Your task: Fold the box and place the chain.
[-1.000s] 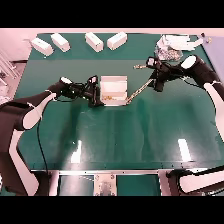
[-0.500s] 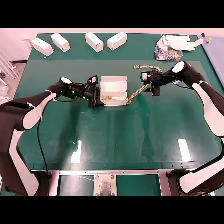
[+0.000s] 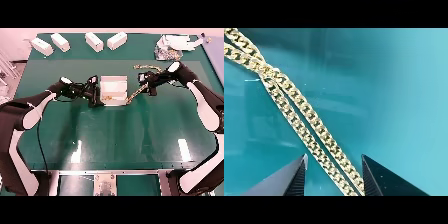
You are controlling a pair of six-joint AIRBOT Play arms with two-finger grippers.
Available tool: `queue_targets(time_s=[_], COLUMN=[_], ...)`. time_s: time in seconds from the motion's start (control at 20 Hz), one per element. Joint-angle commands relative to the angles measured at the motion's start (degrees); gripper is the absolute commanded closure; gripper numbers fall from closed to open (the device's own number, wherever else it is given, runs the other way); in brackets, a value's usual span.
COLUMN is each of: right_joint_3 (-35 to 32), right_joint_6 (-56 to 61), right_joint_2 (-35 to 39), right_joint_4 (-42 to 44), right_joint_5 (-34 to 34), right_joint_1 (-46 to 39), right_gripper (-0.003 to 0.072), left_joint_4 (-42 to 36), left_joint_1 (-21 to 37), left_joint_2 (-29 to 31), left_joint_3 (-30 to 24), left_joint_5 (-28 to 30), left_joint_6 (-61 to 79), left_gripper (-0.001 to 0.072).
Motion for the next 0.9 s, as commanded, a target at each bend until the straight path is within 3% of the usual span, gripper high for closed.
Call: queue_targets(time_s=[0.0,0.45,0.5,0.65,0.7,0.85], right_joint_3=[0.44,1.27,1.27,1.27,1.27,1.27], right_joint_6=[-0.15,1.05,1.9,4.26,4.98,6.1], right_joint_2=[-1.05,-4.0,-4.07,-4.04,-4.04,-4.04], right_joint_4=[0.17,-1.22,-2.58,-3.54,-3.52,-3.52], right_joint_5=[0.57,0.7,1.53,1.86,1.84,1.81], right_joint_1=[0.11,0.94,0.96,0.83,0.83,0.94], right_gripper=[0.0276,0.0373,0.0398,0.0574,0.067,0.0678], left_joint_4=[0.02,0.02,0.02,0.0,0.0,0.0], left_joint_1=[0.02,0.04,0.04,0.02,0.02,0.02], left_joint_2=[0.0,0.0,0.0,0.0,0.0,0.0], left_joint_3=[0.02,0.0,0.0,0.02,0.02,0.0], left_joint_5=[0.0,0.0,0.0,0.0,0.0,0.0], left_joint_6=[0.02,0.02,0.02,0.02,0.02,0.02], left_gripper=[0.0341,0.0341,0.0341,0.0341,0.0341,0.0341])
